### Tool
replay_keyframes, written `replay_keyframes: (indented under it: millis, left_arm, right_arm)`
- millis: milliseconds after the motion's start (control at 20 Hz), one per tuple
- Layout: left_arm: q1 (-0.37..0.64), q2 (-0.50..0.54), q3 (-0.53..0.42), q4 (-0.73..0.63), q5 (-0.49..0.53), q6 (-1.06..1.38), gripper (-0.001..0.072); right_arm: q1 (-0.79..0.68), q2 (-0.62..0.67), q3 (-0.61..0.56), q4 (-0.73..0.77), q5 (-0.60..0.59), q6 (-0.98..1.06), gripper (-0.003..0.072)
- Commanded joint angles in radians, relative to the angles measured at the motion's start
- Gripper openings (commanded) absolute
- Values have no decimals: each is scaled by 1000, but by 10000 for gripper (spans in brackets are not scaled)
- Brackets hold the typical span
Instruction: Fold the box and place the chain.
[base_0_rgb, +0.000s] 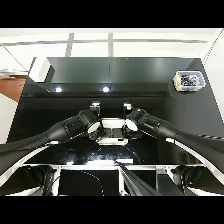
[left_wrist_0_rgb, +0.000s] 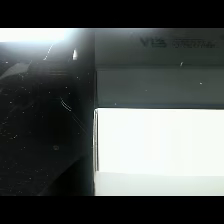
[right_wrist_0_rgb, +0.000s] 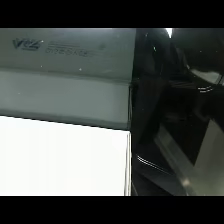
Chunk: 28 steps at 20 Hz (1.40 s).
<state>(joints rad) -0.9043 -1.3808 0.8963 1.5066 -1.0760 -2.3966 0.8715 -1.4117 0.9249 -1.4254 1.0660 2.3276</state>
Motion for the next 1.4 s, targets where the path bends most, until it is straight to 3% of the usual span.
replay_keyframes:
  millis: [0, 400, 450, 550, 600, 650, 900, 950, 1050, 1100, 1350]
  left_arm:
    - [0, 0, 0, 0, 0, 0, 28]
    - [0, 0, 0, 0, -1, 0, 28]
    - [0, 0, 0, 0, -3, 0, 28]
    - [0, 0, 0, 0, -2, 0, 28]
    - [0, 0, 0, 0, -3, 0, 28]
    - [0, 0, 0, 0, -2, 0, 28]
    - [0, 0, 0, 0, -2, 0, 28]
    - [0, 0, 0, -1, -2, 0, 28]
    - [0, 0, 0, -1, -2, 0, 28]
    - [0, 0, 0, 0, -2, 0, 28]
    - [0, 0, 0, 0, -2, 0, 28]
  right_arm:
    - [1, 6, 0, -12, -12, -3, 376]
    - [0, 17, 11, -21, 32, -3, 366]
    - [1, 17, 13, -21, 34, -3, 303]
    - [1, 17, 14, -20, 32, -3, 295]
    - [1, 17, 14, -21, 31, -5, 113]
    - [1, 17, 14, -20, 26, -5, 65]
    - [1, 17, 14, -20, 9, -10, 59]
    - [1, 17, 14, -20, 4, -30, 82]
    - [-5, 19, 14, -25, 11, -41, 391]
    - [-7, 24, 14, -25, 14, -52, 431]
    - [-34, 130, 14, -29, 35, -124, 436]
